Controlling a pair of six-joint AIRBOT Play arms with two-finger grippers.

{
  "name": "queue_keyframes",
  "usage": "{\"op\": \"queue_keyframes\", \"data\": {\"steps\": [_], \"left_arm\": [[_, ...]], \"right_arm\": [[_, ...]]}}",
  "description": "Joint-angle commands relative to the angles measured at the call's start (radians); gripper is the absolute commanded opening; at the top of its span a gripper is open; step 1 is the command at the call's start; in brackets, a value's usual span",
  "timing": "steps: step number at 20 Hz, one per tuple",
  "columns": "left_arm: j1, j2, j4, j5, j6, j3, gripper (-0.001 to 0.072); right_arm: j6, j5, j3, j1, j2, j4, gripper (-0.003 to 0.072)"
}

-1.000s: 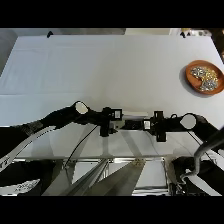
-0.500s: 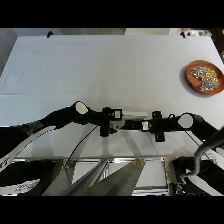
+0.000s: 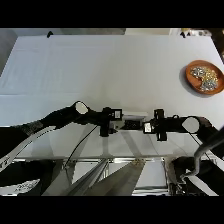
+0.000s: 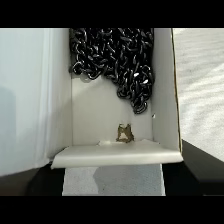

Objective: Fold the box and place the chain.

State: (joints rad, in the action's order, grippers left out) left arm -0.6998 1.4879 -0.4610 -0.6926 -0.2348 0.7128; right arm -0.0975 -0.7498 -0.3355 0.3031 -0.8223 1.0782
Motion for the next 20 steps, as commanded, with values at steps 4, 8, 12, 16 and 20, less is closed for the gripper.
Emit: {"op": "queue_keyframes", "data": {"steps": [4, 8, 12, 16, 20], "left_arm": [[0.0, 0.0, 0.0, 0.0, 0.0, 0.0, 0.005], [0.0, 0.0, 0.0, 0.0, 0.0, 0.0, 0.005], [0.0, 0.0, 0.0, 0.0, 0.0, 0.0, 0.005], [0.0, 0.0, 0.0, 0.0, 0.0, 0.0, 0.005], [0.0, 0.0, 0.0, 0.0, 0.0, 0.0, 0.005]], "right_arm": [[0.18, -0.147, -0.002, 0.0, 0.161, 0.176, 0.0021], [0.18, -0.288, -0.096, 0.0, 0.253, 0.066, 0.0021], [0.181, -0.367, -0.265, 0.0, 0.251, -0.154, 0.0021], [0.242, -0.361, -0.309, 0.003, 0.23, -0.301, 0.002], [0.337, -0.293, -0.308, 0.072, 0.141, -0.299, 0.002]]}}
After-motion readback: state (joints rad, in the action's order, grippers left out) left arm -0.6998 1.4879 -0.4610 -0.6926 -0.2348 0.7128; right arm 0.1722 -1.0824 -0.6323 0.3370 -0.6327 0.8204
